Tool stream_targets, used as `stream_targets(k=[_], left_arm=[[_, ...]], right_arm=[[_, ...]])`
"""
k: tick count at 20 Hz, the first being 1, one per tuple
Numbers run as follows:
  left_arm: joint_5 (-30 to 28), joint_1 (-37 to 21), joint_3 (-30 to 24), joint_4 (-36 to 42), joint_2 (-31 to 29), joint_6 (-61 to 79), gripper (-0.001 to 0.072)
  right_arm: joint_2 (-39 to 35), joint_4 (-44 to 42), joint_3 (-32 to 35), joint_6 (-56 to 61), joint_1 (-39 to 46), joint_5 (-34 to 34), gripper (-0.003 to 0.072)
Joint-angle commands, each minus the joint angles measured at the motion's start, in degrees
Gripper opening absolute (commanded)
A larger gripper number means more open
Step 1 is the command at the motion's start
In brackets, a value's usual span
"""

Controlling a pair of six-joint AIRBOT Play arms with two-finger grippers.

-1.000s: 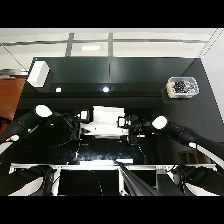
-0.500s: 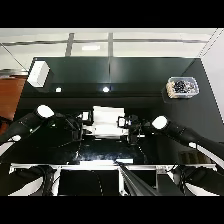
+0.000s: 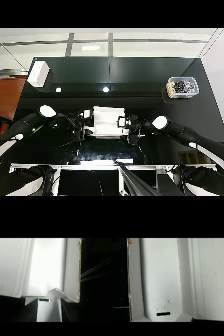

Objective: Fold the box and place the chain.

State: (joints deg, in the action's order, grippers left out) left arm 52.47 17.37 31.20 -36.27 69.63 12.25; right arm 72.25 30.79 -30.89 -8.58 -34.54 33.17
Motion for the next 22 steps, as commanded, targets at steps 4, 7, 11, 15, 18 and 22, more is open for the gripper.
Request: stream_targets(k=[4, 7, 11, 15, 18, 22], left_arm=[[0.07, 0.02, 0.07, 1.77, 0.33, -0.07, 0.0328], [0.09, 0.07, 0.07, 2.75, 0.33, -0.07, 0.0328], [0.0, 1.25, 0.04, 2.75, 1.36, -0.04, 0.0328], [-3.34, 2.73, 0.04, 2.73, 1.75, -0.07, 0.0328], [-4.09, 2.75, 0.04, 2.69, 1.75, -0.07, 0.0328], [-3.91, 2.75, 0.04, 2.71, 1.75, -0.07, 0.0346]], right_arm=[[-0.02, 0.0, 0.02, 0.0, 0.02, 0.0, 0.0533], [-0.02, 0.0, 0.02, 0.0, 0.02, 0.0, 0.0533], [-0.02, 0.0, 0.02, 0.0, 0.02, 0.0, 0.0533], [-0.02, 0.0, 0.02, 0.0, 0.02, 0.0, 0.0533], [-0.02, 0.0, 0.02, 0.0, 0.02, 0.0, 0.0533], [-0.02, 0.0, 0.02, 0.0, 0.02, 0.0, 0.0533]])
